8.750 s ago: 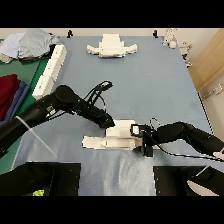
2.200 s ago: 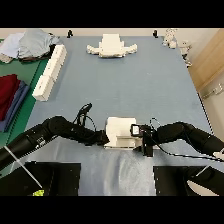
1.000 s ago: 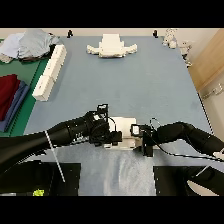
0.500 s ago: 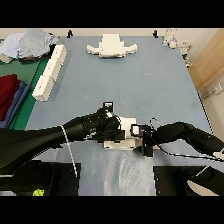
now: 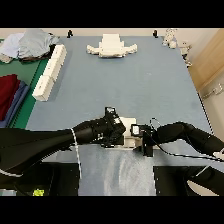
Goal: Fold the box.
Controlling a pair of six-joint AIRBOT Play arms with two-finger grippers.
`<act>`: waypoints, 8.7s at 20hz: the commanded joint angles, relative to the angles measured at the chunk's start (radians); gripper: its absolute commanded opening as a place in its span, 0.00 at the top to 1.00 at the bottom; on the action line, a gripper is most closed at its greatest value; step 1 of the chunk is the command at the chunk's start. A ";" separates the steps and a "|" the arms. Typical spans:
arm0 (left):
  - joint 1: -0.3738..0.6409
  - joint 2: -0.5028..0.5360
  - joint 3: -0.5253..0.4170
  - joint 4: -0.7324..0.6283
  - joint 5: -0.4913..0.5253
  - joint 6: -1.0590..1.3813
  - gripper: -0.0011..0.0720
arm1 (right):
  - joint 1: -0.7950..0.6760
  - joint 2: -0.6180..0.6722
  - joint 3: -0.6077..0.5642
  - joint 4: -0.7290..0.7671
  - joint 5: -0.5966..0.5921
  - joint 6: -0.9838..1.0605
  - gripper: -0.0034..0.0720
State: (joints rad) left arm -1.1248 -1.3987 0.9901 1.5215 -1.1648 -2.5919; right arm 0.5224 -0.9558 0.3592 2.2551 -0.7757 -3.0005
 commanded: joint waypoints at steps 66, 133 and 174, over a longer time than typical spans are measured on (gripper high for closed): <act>0.470 0.397 -0.675 -1.190 0.613 2.932 0.03 | 0.001 -0.001 0.000 0.000 0.000 0.000 0.28; 0.470 0.338 -0.626 -1.094 0.571 2.853 0.29 | 0.004 0.264 0.188 0.006 -0.366 1.345 0.54; 0.470 0.338 -0.626 -1.094 0.571 2.853 0.29 | -0.003 0.309 0.176 -0.265 -0.515 0.802 0.16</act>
State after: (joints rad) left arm -0.6556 -1.0603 0.3626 0.4271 -0.5945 0.2611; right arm 0.5186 -0.6731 0.5865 2.0621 -1.2182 -2.0125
